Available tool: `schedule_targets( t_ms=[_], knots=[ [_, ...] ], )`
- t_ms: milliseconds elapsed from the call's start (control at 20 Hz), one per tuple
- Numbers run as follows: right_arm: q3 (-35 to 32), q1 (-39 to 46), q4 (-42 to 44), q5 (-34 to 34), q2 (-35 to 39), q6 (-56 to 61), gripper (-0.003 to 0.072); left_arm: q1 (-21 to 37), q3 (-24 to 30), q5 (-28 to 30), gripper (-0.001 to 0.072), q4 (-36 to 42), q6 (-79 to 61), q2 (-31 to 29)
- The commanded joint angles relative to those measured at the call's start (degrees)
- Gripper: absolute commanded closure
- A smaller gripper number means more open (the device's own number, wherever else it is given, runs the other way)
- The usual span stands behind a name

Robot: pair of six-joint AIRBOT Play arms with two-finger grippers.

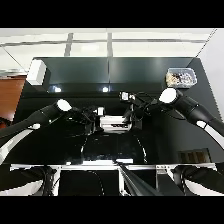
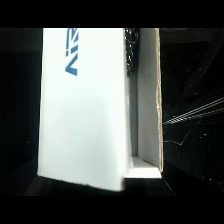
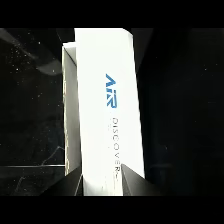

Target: Fold the box and place the chain.

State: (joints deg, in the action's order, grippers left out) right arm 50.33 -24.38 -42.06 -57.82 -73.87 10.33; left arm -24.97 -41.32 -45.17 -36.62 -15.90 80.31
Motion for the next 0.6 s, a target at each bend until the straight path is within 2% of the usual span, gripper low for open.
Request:
schedule_targets(
  t_ms=[0,50,100,200,550],
  knots=[
    [-0.17,-0.04,-1.73,-0.52,-0.02,0.13,0.0439,0.0,0.04,0.0,0.0312,0.0,0.02,0.04],
    [-0.17,-0.02,-2.25,-0.68,-0.02,0.13,0.0392,0.0,0.04,0.0,0.0312,0.0,0.02,0.04],
    [-0.17,-0.04,-2.62,-0.72,-0.02,0.13,0.0393,0.0,0.04,0.0,0.0312,0.0,0.02,0.04],
    [-0.17,-0.04,-2.62,-0.68,-0.04,0.13,0.0334,0.0,0.04,0.0,0.0312,0.0,0.02,0.04],
    [-0.37,-0.02,-3.26,-1.51,-0.04,0.15,0.0335,0.0,0.04,0.0,0.0312,0.0,0.04,0.04]
  ],
)
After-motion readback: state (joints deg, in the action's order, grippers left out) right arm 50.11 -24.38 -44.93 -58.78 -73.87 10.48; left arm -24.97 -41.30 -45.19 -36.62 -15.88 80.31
